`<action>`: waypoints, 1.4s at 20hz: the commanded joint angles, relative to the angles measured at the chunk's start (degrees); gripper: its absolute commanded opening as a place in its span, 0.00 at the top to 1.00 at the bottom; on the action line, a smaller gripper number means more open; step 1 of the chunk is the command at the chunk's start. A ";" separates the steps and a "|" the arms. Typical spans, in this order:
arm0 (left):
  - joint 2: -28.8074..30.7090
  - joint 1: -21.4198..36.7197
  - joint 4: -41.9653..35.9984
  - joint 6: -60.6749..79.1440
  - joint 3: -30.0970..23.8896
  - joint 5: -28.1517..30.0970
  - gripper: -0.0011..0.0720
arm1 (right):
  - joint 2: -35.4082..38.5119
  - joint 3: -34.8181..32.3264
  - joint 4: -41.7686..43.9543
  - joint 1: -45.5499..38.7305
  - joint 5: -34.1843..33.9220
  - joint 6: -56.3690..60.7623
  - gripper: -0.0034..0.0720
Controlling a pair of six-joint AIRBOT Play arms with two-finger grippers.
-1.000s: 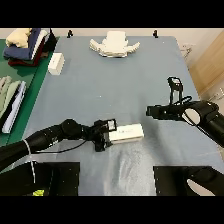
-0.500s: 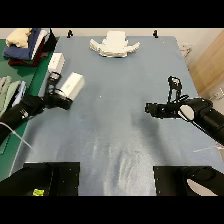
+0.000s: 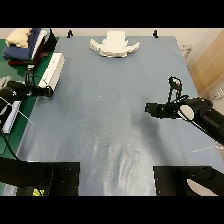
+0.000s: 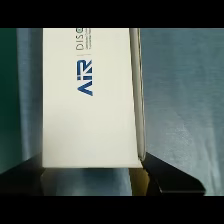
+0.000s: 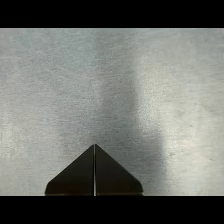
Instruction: Fold the box.
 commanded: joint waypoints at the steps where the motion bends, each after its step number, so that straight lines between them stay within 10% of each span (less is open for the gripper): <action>1: -7.65 0.81 -0.11 -1.09 7.98 -0.35 0.46 | -0.04 0.04 0.11 -0.02 0.00 0.74 0.95; 8: -16.61 -1.38 -0.57 -0.66 18.88 -0.74 0.46 | -0.20 0.04 0.13 -0.02 0.02 0.76 0.95; 20: -16.70 -1.97 -0.72 -0.79 18.93 4.52 0.46 | -0.20 0.04 1.27 -0.02 0.11 0.79 0.95; 22: -16.72 -1.92 -0.72 -1.09 18.93 4.37 0.03 | -0.20 0.04 1.68 -0.02 0.11 0.79 0.95; 28: -15.28 -1.09 2.08 -2.32 18.93 -4.66 0.03 | -0.20 0.04 2.08 -0.02 0.17 0.76 0.95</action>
